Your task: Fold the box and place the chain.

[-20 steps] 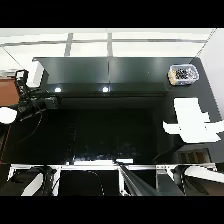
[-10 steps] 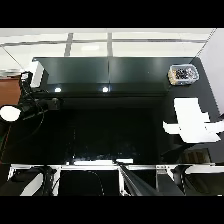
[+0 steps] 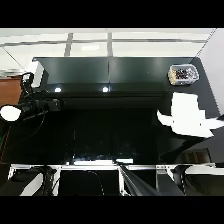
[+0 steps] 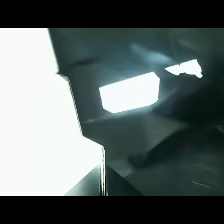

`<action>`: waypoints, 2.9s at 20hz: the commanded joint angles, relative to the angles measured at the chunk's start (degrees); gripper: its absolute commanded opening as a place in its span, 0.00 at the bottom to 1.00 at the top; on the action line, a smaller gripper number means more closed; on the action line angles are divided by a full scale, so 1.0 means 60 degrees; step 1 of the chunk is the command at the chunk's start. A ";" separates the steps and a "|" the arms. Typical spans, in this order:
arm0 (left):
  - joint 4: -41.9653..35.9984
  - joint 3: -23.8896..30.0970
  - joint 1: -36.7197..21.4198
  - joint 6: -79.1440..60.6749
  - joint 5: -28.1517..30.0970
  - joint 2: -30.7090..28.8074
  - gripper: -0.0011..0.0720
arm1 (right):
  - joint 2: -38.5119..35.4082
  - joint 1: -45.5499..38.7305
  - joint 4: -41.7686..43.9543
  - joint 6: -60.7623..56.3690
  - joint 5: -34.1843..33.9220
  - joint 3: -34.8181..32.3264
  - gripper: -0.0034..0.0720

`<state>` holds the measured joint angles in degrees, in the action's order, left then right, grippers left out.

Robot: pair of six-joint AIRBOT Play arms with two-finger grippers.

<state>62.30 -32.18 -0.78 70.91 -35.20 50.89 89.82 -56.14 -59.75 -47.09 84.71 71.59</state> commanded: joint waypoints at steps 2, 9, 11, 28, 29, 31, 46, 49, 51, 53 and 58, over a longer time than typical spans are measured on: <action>-0.0040 -0.0007 0.0004 0.0000 -0.0641 0.0004 0.99 | -0.1738 0.0994 0.2371 0.0175 -0.0361 -0.1581 0.06; -0.1231 0.0011 0.0204 -0.0007 -0.1821 0.0007 0.99 | -0.5632 0.4863 0.5756 0.1523 -0.4142 -0.5829 0.07; -0.1832 0.0007 0.0532 -0.0044 -0.1519 0.0022 0.99 | -0.6510 0.5974 0.6994 0.2295 -0.5231 -0.7282 0.07; -0.6936 -0.4164 0.2018 -0.4579 -0.7122 0.7300 0.99 | -0.6936 0.9377 0.7679 0.2812 -0.6805 -0.9267 0.07; -0.6921 -0.4390 0.2044 -0.4546 -0.7359 0.7577 0.99 | -0.6936 0.9377 0.7679 0.2812 -0.6790 -0.9267 0.07; -0.6900 -0.4863 0.2058 -0.4532 -0.7730 0.8080 0.96 | -0.6936 0.9377 0.7675 0.2816 -0.6754 -0.9267 0.07; -0.3541 -0.6918 0.3333 -0.5111 -0.8564 0.9089 0.39 | -0.6936 0.9377 0.7632 0.2816 -0.6721 -0.9267 0.07; -0.3807 -0.6918 0.3315 -0.5373 -0.8590 0.9092 0.21 | -0.6936 0.9377 0.7599 0.2816 -0.6696 -0.9267 0.07; -0.4320 -0.6918 0.3279 -0.5748 -0.8721 0.9092 0.16 | -0.6936 0.9377 0.7318 0.2816 -0.6688 -0.9271 0.07; -0.4663 -0.6918 0.3224 -0.5759 -0.8710 0.9092 0.15 | -0.6936 0.9377 0.7125 0.2816 -0.6634 -0.9271 0.07; -0.4495 -0.6918 0.3180 -0.5759 -0.8757 0.9078 0.05 | -0.6936 0.9347 0.6918 0.2881 -0.6710 -0.9176 0.82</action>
<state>35.31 -73.65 18.39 36.80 -87.53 105.41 48.25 0.05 -16.80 -30.11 44.71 16.12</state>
